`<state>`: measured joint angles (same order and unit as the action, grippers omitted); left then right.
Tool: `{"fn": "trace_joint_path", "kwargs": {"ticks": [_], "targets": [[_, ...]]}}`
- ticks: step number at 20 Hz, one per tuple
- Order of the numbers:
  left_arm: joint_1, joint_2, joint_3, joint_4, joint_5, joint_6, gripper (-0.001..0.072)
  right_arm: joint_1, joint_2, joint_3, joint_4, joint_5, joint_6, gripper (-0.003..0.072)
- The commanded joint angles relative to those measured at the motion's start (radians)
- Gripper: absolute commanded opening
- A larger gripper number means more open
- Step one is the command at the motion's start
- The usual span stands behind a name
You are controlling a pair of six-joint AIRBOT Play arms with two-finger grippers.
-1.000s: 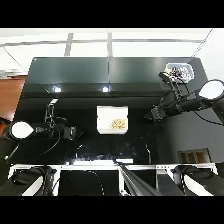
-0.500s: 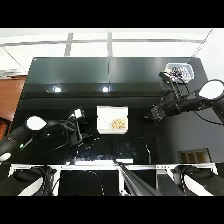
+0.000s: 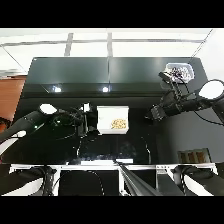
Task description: Fold the box and place the chain.
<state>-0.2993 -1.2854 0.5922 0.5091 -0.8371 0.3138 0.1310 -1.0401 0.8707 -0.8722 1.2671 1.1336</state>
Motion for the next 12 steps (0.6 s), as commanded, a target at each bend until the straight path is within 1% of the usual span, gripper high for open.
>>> {"fn": "trace_joint_path", "kwargs": {"ticks": [1,4,7,12], "targets": [[-0.026,-0.037,0.035,0.053,-0.006,0.018,0.0711,0.0,0.0,0.0,0.0,-0.007,-0.005,0.026],[-0.044,-0.038,0.035,0.081,-0.013,0.018,0.0711,0.0,0.0,0.0,0.0,-0.018,-0.005,0.026],[-0.059,-0.038,0.035,0.077,-0.005,0.016,0.071,0.0,0.0,0.0,0.0,-0.019,-0.005,0.0261],[-0.12,-0.039,0.035,0.055,0.061,0.016,0.0711,0.0,0.0,0.0,0.004,-0.023,-0.013,0.026]]}}
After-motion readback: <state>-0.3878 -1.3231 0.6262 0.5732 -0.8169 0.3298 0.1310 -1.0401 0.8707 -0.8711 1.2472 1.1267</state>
